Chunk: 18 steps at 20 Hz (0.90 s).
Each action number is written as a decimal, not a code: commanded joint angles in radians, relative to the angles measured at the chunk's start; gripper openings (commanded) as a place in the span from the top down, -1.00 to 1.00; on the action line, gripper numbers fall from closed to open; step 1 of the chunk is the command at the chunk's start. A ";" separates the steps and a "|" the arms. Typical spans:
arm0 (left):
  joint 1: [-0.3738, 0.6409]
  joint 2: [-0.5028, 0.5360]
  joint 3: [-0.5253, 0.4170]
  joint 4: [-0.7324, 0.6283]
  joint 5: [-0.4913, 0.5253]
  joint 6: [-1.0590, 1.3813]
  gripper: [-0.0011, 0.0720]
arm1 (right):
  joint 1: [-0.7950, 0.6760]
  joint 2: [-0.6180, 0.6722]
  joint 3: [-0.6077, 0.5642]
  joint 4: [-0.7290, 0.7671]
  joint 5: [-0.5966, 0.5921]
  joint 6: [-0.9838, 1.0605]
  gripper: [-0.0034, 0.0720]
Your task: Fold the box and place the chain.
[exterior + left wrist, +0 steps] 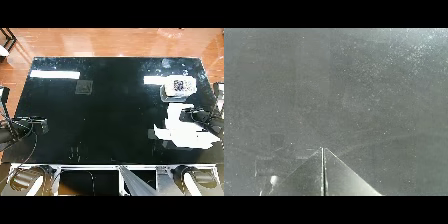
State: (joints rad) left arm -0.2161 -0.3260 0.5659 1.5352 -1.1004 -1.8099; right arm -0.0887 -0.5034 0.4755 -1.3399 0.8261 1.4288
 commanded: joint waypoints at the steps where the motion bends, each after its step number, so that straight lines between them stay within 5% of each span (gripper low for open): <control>1: 0.001 0.001 0.000 0.000 0.000 0.000 0.90 | -0.001 0.000 0.000 0.000 0.000 0.000 0.85; 18: 0.001 0.001 0.000 0.000 0.000 0.000 0.90 | 0.000 0.000 0.000 0.005 -0.039 0.000 0.85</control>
State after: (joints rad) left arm -0.2161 -0.3260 0.5659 1.5349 -1.1007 -1.8099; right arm -0.0887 -0.5034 0.4755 -1.3396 0.8196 1.4284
